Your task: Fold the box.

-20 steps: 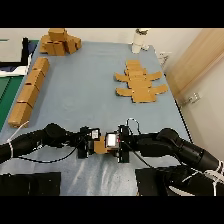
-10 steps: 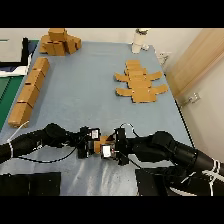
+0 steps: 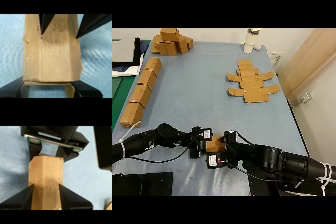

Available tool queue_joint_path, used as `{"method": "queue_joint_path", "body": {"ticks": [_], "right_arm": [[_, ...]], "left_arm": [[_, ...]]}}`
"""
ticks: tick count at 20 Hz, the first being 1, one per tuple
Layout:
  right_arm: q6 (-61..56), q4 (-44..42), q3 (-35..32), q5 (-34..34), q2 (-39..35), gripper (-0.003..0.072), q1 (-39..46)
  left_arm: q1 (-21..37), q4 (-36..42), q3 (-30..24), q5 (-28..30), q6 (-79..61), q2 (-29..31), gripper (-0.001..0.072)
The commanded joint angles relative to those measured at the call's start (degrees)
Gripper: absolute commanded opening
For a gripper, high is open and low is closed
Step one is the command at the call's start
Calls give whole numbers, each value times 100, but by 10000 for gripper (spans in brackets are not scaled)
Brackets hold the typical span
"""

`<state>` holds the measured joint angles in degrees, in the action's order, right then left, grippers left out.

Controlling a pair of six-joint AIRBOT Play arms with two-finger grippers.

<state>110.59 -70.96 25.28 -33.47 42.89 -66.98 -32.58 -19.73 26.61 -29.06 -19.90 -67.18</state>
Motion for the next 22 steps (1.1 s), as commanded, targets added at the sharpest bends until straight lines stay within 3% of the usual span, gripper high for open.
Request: {"method": "queue_joint_path", "body": {"ticks": [1,11,16,19,20,22], "right_arm": [[-529,431,-55,-15,31,448,-170],[-540,468,-59,-76,144,403,-190],[-1152,1021,-55,-280,118,281,-494],[-1397,1270,-52,-367,116,281,-601],[-1394,1270,-52,-350,94,290,-601],[-1394,1268,-52,-260,22,548,-671]], "left_arm": [[4,-2,0,0,0,2,471],[4,-2,0,0,0,4,471],[4,-2,0,0,0,2,471],[4,-2,0,0,2,2,471],[4,-2,0,0,0,4,471],[4,-2,0,0,0,2,471]]}}
